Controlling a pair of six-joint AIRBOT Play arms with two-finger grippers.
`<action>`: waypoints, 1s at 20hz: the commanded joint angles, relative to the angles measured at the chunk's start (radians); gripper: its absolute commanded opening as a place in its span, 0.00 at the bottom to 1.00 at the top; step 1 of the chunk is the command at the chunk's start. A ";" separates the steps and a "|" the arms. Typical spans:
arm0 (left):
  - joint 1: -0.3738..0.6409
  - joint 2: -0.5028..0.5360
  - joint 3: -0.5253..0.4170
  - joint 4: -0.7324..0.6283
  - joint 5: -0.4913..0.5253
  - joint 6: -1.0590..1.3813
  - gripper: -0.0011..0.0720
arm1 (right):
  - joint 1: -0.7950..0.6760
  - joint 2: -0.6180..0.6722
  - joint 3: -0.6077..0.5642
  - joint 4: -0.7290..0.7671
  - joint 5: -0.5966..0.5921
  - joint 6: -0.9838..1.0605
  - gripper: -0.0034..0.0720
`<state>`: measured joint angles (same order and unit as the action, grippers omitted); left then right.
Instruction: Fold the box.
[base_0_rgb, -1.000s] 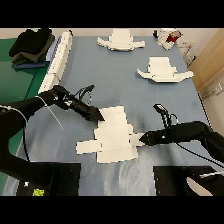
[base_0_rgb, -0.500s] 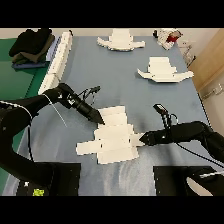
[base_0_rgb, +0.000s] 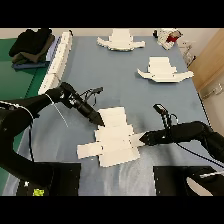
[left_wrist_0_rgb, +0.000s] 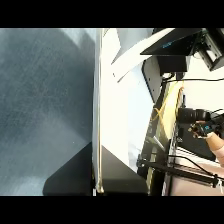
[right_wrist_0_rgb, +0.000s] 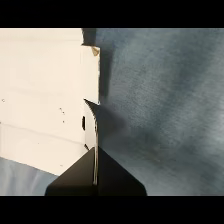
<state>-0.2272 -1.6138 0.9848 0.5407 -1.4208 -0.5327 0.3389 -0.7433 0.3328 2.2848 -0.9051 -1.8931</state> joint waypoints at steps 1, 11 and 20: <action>-0.004 0.000 0.016 0.002 0.005 0.026 0.03 | 0.000 0.001 0.000 -0.006 0.000 0.000 0.23; -0.072 0.194 0.081 0.061 0.203 0.188 0.03 | -0.003 0.002 0.171 -0.664 0.002 0.318 0.84; -0.248 0.475 -0.146 0.099 0.552 0.322 0.02 | -0.003 0.002 0.317 -0.851 0.006 0.592 0.92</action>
<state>-0.4183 -1.2346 0.9382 0.6315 -1.0405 -0.2726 0.3367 -0.7418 0.6239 1.5459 -0.9012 -1.4334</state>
